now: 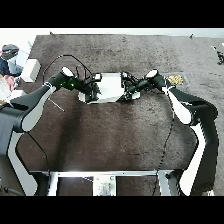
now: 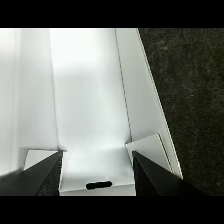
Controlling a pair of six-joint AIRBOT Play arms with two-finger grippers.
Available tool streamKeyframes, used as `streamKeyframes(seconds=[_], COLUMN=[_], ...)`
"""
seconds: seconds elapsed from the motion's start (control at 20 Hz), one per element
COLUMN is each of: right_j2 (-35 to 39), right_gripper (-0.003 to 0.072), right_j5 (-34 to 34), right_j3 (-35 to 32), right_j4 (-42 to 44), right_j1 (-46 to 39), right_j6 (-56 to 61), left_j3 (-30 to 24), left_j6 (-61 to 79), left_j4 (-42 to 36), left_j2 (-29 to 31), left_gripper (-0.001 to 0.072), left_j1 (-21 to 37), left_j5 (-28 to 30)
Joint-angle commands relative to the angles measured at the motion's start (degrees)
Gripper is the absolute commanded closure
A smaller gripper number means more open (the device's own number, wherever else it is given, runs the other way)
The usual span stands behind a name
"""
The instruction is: Fold the box and place the chain.
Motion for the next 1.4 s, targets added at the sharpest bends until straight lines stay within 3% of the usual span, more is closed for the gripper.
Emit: streamKeyframes(seconds=[0.0, 0.05, 0.1, 0.3, 0.35, 0.4, 0.7, 0.85, 1.0, 1.15, 1.35], right_j2=[0.0, 0.0, 0.0, 0.0, 0.0, 0.0, 0.0, 0.0, 0.0, 0.0, 0.0], right_gripper=[0.0081, 0.0081, 0.0081, 0.008, 0.0081, 0.0081, 0.0081, 0.0081, 0.0081, 0.0081, 0.0081], right_j5=[-0.1, -0.1, -0.1, -0.1, -0.1, -0.1, -0.1, -0.1, -0.1, -0.1, -0.1], right_j3=[0.0, 0.0, 0.0, 0.0, 0.0, 0.0, 0.0, 0.0, 0.0, 0.0, 0.0], right_j4=[0.1, 0.1, 0.1, 0.1, 0.1, 0.1, 0.1, 0.1, 0.1, 0.1, 0.1], right_j1=[0.0, 0.0, 0.0, 0.0, 0.0, 0.0, 0.0, 0.0, 0.0, 0.0, 0.0], right_j6=[0.0, 0.0, 0.0, 0.0, 0.0, 0.0, 0.0, 0.0, 0.0, 0.0, 0.0], left_j3=[0.0, 0.0, 0.4, 1.7, 2.3, 3.1, 4.6, 4.6, 4.5, 0.3, -8.8], left_j6=[-0.3, -0.5, -0.6, -2.2, -3.2, -3.6, -19.8, -38.4, -54.0, -66.0, -70.2], left_j4=[0.0, -0.3, -0.5, -0.7, -0.8, -0.6, -0.3, 0.2, 3.0, 8.1, 8.7], left_j2=[0.0, 0.2, 0.2, 0.3, 0.5, 0.9, 7.1, 11.0, 11.6, 11.5, 11.5], left_gripper=[0.0193, 0.0365, 0.0486, 0.0488, 0.067, 0.0696, 0.0702, 0.0702, 0.0699, 0.0698, 0.0698], left_j1=[0.8, 1.6, 2.4, 5.6, 5.9, 6.2, 8.7, 11.4, 15.4, 17.6, 17.8], left_j5=[0.4, -0.2, -1.7, -8.4, -9.8, -11.2, -9.4, -1.2, -2.2, -3.2, 0.7])
